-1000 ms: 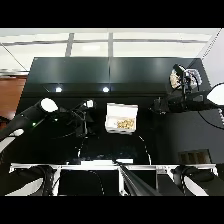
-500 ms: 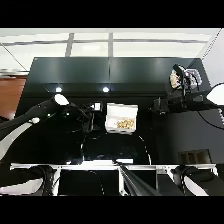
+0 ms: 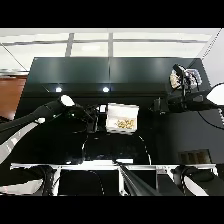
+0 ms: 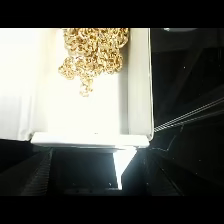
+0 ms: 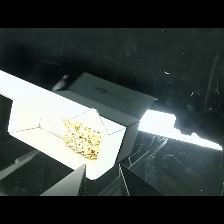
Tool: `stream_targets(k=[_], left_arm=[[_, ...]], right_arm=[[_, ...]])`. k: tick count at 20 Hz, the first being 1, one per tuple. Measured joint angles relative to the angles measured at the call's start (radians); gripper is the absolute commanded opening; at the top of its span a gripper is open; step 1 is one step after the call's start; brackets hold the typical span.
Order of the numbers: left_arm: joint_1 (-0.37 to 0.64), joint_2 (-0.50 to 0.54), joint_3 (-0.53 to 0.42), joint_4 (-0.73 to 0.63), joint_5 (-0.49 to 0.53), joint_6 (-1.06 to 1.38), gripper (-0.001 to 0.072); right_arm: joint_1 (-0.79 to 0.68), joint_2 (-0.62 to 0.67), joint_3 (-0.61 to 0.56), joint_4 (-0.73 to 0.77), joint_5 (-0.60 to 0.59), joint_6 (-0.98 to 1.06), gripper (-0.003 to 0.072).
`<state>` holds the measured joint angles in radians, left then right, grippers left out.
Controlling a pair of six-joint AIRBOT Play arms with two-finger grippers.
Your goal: Fold the box and place the chain.
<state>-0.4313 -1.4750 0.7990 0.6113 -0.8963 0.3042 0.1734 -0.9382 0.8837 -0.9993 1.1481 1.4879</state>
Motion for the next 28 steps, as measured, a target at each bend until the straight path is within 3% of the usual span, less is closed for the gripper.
stream_targets(k=[16,19,20,21,23,24,25,28], left_arm=[[-0.026,-0.023,0.031,0.0,-0.014,-0.045,0.0711],[-0.052,-0.023,0.031,-0.002,-0.011,-0.045,0.0663],[-0.058,-0.024,0.031,-0.002,-0.009,-0.046,0.0565],[-0.064,-0.024,0.031,-0.002,-0.005,-0.048,0.0539],[-0.071,-0.024,0.031,-0.003,-0.001,-0.07,0.0539],[-0.072,-0.023,0.031,-0.003,0.0,-0.084,0.0538],[-0.074,-0.023,0.031,-0.003,0.004,-0.097,0.0538],[-0.076,-0.023,0.031,-0.002,0.018,-0.12,0.0538]], right_arm=[[0.002,0.0,0.0,0.005,-0.001,0.0,0.0247],[0.002,0.0,0.0,0.004,-0.004,0.0,0.0248],[0.002,0.0,0.0,0.002,-0.006,0.0,0.0248],[0.002,0.0,0.0,-0.001,-0.007,-0.001,0.0249],[0.006,-0.001,-0.001,-0.017,-0.016,-0.004,0.0251],[0.011,-0.002,-0.005,-0.032,-0.027,-0.005,0.0424],[0.019,-0.006,-0.013,-0.05,-0.052,-0.005,0.0673],[0.044,-0.053,-0.026,-0.07,-0.152,-0.012,0.068]])
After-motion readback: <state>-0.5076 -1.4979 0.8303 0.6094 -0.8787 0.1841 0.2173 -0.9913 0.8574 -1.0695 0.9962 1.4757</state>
